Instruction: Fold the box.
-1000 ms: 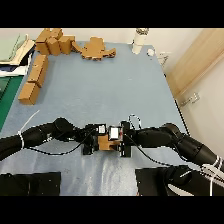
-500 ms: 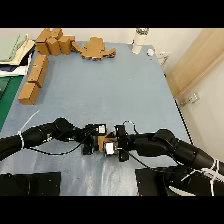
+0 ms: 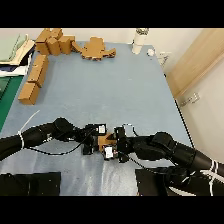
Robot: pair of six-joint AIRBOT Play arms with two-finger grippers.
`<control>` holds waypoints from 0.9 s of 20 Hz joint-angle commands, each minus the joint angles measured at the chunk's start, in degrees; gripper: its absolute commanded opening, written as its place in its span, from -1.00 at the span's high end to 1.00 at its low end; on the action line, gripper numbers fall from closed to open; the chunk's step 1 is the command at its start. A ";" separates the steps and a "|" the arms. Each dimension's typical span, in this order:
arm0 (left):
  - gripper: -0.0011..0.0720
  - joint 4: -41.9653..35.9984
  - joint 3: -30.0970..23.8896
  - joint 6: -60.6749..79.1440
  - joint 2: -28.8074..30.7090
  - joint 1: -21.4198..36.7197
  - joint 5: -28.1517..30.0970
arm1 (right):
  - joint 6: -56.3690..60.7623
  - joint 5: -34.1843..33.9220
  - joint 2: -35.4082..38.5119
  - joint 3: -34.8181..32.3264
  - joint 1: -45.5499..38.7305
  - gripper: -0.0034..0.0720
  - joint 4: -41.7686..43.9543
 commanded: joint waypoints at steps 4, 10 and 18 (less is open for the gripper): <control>-0.29 0.00 0.02 0.02 0.02 0.00 0.00 | 0.52 0.98 -0.11 -0.26 0.11 -0.25 -2.73; -0.29 0.00 0.02 0.02 0.02 0.00 0.00 | 1.57 1.01 -0.11 -0.28 0.13 -0.25 -3.65; -0.29 0.00 0.00 0.02 0.02 0.00 0.00 | 18.88 1.16 -0.11 -0.35 6.03 -0.25 -16.87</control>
